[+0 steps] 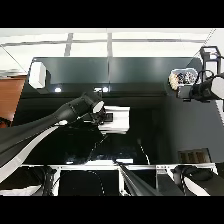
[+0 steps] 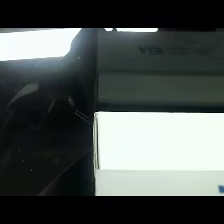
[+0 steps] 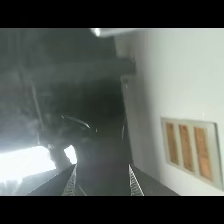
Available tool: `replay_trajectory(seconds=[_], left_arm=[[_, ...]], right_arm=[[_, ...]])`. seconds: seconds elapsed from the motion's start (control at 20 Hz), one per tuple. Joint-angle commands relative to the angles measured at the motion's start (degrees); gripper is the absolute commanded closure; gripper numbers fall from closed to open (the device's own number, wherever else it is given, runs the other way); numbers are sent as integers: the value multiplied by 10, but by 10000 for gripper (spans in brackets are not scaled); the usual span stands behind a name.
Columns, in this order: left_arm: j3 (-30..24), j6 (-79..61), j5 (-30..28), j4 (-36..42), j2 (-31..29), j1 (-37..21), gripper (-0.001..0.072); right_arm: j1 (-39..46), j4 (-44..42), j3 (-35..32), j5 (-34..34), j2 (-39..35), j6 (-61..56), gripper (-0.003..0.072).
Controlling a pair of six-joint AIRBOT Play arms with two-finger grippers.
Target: Fold the box and place the chain.
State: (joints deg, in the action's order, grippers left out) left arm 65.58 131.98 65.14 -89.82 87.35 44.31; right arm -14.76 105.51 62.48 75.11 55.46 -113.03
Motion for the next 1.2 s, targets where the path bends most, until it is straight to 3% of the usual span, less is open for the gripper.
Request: replay_trajectory(seconds=[0.0,0.1,0.15,0.2,0.3,0.4,0.6,0.7,0.8,1.15], left_arm=[[0,1,-10,3,-4,-3,679],[0,0,-10,3,-4,-3,678],[0,0,-8,3,-4,-3,679],[0,0,-8,3,-4,-3,679],[0,0,-8,3,-4,-3,678],[0,0,-9,3,-4,-3,679],[0,0,-8,3,-4,-4,678],[0,0,-8,3,-4,-4,679],[0,0,-1,3,-4,-4,678],[0,0,-1,3,-4,-3,679]], right_arm=[[37,-13,-27,-94,3,-3,314],[57,-13,-59,-162,20,-24,273],[70,-13,-66,-186,38,-39,8],[86,-14,-66,-206,62,-56,-18],[127,-21,-52,-268,119,-109,-15],[161,-37,3,-284,191,-124,-15],[209,-109,193,-203,369,-112,-14],[221,-126,284,-149,445,-93,160],[226,-134,344,-129,495,-92,160],[250,-123,389,-143,550,-95,159]])
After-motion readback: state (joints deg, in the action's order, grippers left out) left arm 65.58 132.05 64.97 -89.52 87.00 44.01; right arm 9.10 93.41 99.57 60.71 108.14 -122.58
